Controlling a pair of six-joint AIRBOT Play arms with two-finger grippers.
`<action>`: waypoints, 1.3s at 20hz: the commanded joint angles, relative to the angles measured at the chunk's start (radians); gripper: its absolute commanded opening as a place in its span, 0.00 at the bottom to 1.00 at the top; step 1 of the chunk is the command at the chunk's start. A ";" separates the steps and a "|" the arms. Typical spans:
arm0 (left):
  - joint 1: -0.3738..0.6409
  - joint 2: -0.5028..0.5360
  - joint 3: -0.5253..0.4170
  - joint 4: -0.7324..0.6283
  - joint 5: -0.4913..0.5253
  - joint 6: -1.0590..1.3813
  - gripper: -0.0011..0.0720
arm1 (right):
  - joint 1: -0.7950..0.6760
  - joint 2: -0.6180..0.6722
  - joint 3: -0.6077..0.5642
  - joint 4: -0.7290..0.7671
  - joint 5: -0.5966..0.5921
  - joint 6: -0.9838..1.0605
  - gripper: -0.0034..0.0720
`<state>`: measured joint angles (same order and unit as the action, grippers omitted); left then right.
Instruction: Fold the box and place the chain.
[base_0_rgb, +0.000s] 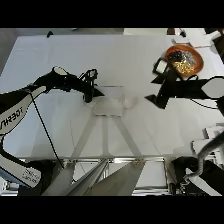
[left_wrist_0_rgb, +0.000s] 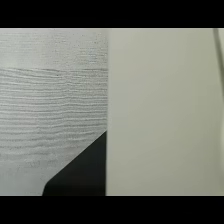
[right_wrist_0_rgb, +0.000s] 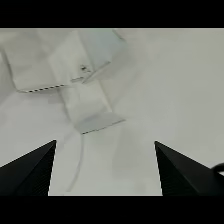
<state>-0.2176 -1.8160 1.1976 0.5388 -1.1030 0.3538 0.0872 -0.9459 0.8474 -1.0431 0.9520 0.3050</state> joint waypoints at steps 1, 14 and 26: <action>0.000 -0.001 -0.001 0.000 0.000 0.000 0.03 | 0.104 0.005 0.000 -0.060 0.092 -0.173 0.96; 0.000 -0.001 -0.001 0.000 0.000 0.000 0.03 | 0.113 -0.043 0.000 -0.071 0.136 0.041 0.96; 0.000 -0.001 -0.001 0.000 0.000 0.000 0.03 | 0.113 -0.382 0.000 0.214 -0.080 -0.229 0.96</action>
<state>-0.2176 -1.8160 1.1973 0.5385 -1.1030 0.3542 0.1997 -1.2690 0.8474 -0.8814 0.9161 0.1352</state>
